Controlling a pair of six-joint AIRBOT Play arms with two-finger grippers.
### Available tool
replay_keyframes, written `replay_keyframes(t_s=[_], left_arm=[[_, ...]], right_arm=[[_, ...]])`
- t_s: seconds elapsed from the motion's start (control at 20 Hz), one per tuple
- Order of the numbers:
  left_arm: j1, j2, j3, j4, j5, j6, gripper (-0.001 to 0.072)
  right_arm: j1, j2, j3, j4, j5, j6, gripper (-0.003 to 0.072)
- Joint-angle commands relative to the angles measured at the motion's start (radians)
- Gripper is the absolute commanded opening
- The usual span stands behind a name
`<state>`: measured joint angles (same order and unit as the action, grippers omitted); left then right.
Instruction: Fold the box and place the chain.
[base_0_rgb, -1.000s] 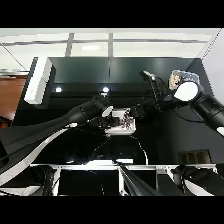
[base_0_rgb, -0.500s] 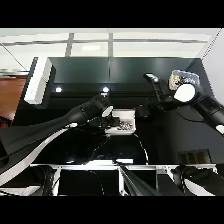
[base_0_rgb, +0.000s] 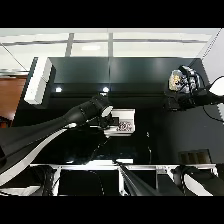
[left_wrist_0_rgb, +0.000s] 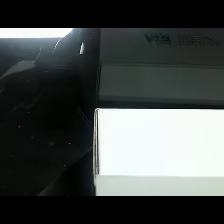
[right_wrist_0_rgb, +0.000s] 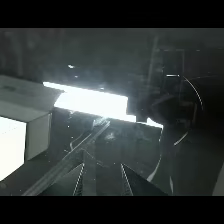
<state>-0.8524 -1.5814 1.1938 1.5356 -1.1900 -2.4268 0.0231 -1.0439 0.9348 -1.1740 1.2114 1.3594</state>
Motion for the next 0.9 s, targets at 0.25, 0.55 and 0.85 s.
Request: replay_keyframes(t_s=[0.25,0.55,0.85], left_arm=[[-0.002,0.037,0.087,0.014,0.000,0.118,0.0450],[0.045,0.352,0.022,0.249,-0.218,0.285,0.0445],[0.476,0.798,-0.417,-0.230,0.194,0.692,0.0445]], right_arm=[[-0.023,0.005,0.001,0.011,-0.001,-0.006,0.0279],[-0.023,0.005,0.001,0.011,0.016,-0.006,0.0279],[-0.023,0.005,0.001,0.011,0.015,0.020,0.0279]])
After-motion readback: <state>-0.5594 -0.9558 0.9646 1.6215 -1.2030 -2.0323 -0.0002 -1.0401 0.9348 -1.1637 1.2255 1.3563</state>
